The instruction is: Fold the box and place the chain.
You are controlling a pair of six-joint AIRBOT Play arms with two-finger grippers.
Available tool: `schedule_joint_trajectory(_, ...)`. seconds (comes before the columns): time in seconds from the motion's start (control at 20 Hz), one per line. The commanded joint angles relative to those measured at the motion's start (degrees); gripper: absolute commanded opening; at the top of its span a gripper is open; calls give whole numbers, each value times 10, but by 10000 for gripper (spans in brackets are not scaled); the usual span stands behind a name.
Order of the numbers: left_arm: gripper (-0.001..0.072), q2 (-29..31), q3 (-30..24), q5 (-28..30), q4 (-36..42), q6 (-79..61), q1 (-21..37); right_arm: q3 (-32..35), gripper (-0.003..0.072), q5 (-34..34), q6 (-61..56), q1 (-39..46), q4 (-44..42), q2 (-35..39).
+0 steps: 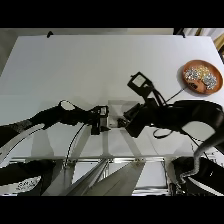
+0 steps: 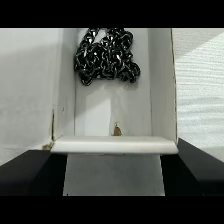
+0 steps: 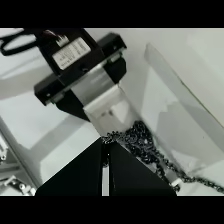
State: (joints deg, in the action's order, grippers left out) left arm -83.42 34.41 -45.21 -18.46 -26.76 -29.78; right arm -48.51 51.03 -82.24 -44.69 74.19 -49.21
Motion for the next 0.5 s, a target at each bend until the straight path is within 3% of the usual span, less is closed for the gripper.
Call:
schedule_joint_trajectory(0.0,140,0,0,0,0,0,0,0,18,-1,-2,-2,0,-80)
schedule_joint_trajectory(0.25,140,0,0,0,0,0,0,0,18,-53,-5,-2,-7,-183)
schedule_joint_trajectory(0.45,140,0,0,0,0,0,0,0,19,-49,-7,-2,-21,-239)
